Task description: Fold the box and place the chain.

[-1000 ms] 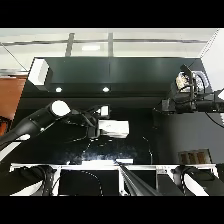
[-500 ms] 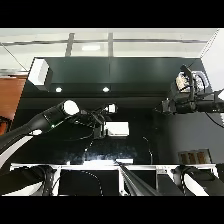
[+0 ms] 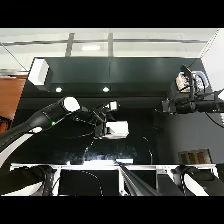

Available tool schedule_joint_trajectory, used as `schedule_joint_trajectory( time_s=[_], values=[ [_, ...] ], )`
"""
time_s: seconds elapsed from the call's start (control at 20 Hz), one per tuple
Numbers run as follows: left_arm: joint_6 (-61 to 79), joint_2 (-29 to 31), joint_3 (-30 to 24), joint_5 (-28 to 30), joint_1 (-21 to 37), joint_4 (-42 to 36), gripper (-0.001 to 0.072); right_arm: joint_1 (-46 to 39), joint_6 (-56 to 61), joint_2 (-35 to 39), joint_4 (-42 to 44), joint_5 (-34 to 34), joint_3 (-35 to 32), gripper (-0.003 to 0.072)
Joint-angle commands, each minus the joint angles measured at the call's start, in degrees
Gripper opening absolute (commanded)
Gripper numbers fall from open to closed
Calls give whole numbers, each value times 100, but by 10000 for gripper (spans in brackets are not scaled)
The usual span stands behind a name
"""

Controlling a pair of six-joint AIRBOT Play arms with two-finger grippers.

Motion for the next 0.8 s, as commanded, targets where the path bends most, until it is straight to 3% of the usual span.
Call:
schedule_joint_trajectory(
  time_s=[0.0,0.75],
  values=[
    [-59,0,79,-153,-7,24,706,-2,20,2,-4,2,-2,4],
    [-175,-22,79,7,-337,299,706,-2,35,2,-2,2,-2,4]
  ],
)
